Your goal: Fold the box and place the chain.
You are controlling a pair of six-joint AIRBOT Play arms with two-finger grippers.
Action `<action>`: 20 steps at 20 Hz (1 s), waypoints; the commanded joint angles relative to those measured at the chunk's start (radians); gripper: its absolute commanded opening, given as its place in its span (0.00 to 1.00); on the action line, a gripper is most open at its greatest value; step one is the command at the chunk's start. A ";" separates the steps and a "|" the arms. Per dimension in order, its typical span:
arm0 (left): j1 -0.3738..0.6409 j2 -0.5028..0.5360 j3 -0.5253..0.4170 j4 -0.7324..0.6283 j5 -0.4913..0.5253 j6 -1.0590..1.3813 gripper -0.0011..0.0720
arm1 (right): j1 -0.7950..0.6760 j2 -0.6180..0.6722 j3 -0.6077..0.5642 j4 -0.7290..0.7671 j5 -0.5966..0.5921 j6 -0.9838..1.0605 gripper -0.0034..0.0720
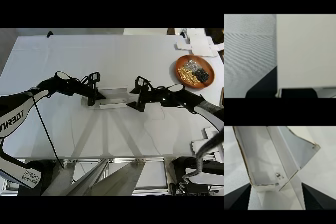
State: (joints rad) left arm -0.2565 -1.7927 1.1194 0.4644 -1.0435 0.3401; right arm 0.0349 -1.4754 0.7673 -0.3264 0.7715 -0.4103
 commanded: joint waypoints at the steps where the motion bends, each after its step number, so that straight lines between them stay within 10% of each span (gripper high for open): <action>1: -0.001 0.001 0.000 0.000 0.000 0.000 0.04 | -0.002 -0.040 0.035 -0.007 0.055 -0.017 0.98; 20: -0.001 0.000 0.000 0.000 0.000 0.000 0.04 | -0.002 -0.267 0.278 -0.188 0.242 -0.011 0.97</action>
State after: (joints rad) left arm -0.2565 -1.7927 1.1194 0.4644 -1.0443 0.3401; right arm 0.0334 -1.7195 1.0348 -0.4957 0.9966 -0.4160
